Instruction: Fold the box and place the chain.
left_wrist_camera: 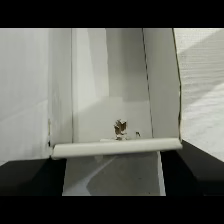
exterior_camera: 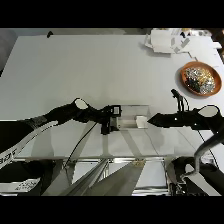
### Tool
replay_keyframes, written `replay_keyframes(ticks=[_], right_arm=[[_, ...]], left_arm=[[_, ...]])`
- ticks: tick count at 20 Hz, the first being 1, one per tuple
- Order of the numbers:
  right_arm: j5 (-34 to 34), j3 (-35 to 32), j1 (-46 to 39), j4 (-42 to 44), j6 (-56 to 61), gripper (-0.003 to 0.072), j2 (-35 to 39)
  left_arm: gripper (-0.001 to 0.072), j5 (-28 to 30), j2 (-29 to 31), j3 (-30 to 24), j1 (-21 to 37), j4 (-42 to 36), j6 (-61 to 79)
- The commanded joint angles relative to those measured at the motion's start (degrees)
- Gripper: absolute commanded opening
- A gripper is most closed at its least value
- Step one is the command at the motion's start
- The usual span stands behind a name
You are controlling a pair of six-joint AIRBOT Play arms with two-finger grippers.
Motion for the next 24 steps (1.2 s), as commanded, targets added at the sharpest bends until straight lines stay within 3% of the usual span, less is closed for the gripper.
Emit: replay_keyframes(ticks=[1, 5, 12, 18, 24], right_arm=[[-0.04, 0.0, 2.69, 2.08, -0.85, 0.035, 0.26], [-0.66, 0.0, 3.08, 1.49, -0.83, 0.0407, 0.26], [-1.2, 3.17, 0.66, -7.26, 7.08, 0.0397, 0.28], [1.99, 3.37, -2.91, -4.79, 6.38, 0.0399, 0.87], [0.55, 3.37, 4.2, -2.25, 5.01, 0.0424, 0.87]], left_arm=[[0.0141, 0.04, 0.04, 0.02, 0.04, -0.02, -0.02], [0.0141, 0.07, 0.04, 0.02, 0.04, -0.02, -0.02], [0.0141, 0.04, 0.04, 0.02, 0.04, -0.02, -0.02], [0.0141, 0.07, 0.04, 0.02, 0.04, -0.02, -0.02], [0.0141, 0.07, 0.04, 0.02, 0.04, -0.02, -0.02]])
